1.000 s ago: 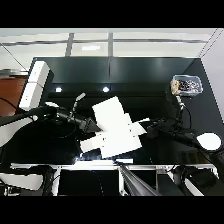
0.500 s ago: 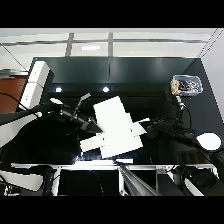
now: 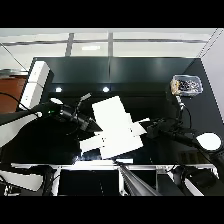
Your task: Fold the box and place the chain.
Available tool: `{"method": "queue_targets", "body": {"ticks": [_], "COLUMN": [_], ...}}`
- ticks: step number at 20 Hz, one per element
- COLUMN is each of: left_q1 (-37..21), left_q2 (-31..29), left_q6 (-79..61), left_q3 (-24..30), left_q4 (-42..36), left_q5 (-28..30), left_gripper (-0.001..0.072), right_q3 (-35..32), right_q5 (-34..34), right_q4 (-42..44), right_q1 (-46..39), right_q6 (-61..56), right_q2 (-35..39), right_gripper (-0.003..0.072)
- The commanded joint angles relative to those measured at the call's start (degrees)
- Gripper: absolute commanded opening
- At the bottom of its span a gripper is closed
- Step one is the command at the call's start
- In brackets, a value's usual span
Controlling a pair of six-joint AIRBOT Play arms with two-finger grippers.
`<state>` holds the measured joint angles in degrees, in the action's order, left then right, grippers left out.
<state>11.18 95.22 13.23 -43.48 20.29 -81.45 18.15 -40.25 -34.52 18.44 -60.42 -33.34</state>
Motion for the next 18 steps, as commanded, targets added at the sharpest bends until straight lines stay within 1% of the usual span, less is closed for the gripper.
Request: {"method": "queue_targets", "body": {"ticks": [1, 2, 3, 4, 6, 8, 11, 13, 15, 17, 18], "left_q1": [0.0, 0.0, 0.0, 0.0, 0.0, 0.4, 1.7, 3.3, 5.8, 9.1, 10.8], "left_q2": [0.0, 0.0, 0.0, 0.0, -0.1, -1.6, -7.3, -12.3, -17.0, -20.9, -22.8], "left_q6": [-0.7, -0.9, -0.9, -0.9, -1.2, -3.1, -11.9, -14.7, -19.1, -18.7, -17.4], "left_q3": [-0.3, -0.5, -0.8, -1.3, -2.5, -3.3, -3.3, -3.3, -3.3, -3.1, -2.2], "left_q4": [0.1, 0.1, 0.0, 0.1, 0.1, 0.3, 0.6, 1.9, 5.8, 11.9, 14.3], "left_q5": [0.2, 0.1, 0.1, 0.2, 0.6, 2.5, 7.0, 11.7, 13.1, 12.3, 13.6], "left_gripper": [0.0028, 0.0028, 0.0028, 0.0026, 0.0024, 0.0022, 0.0021, 0.0021, 0.0021, 0.0021, 0.0021], "right_q3": [0.0, 0.0, 0.2, 0.7, 3.1, 7.3, 15.1, 19.0, 20.2, 20.2, 20.2], "right_q5": [0.1, 0.6, 0.8, 0.5, -2.3, -8.9, -19.3, -22.5, -20.7, -15.1, -12.3], "right_q4": [0.0, 0.0, -0.1, -0.6, -3.9, -5.5, -9.5, -14.4, -19.2, -25.6, -29.7], "right_q1": [0.0, -0.3, -1.2, -2.7, -7.0, -12.2, -19.6, -23.4, -25.9, -26.9, -26.9], "right_q6": [0.0, -0.2, -0.7, -0.6, -0.9, -1.6, -3.0, -3.0, -2.6, -2.5, -2.5], "right_q2": [0.0, 0.0, 0.0, 0.0, 0.0, 0.0, 0.0, 0.0, 0.0, 0.0, 0.0], "right_gripper": [0.0114, 0.0429, 0.0670, 0.0703, 0.0703, 0.0703, 0.0703, 0.0703, 0.0703, 0.0702, 0.0702]}}
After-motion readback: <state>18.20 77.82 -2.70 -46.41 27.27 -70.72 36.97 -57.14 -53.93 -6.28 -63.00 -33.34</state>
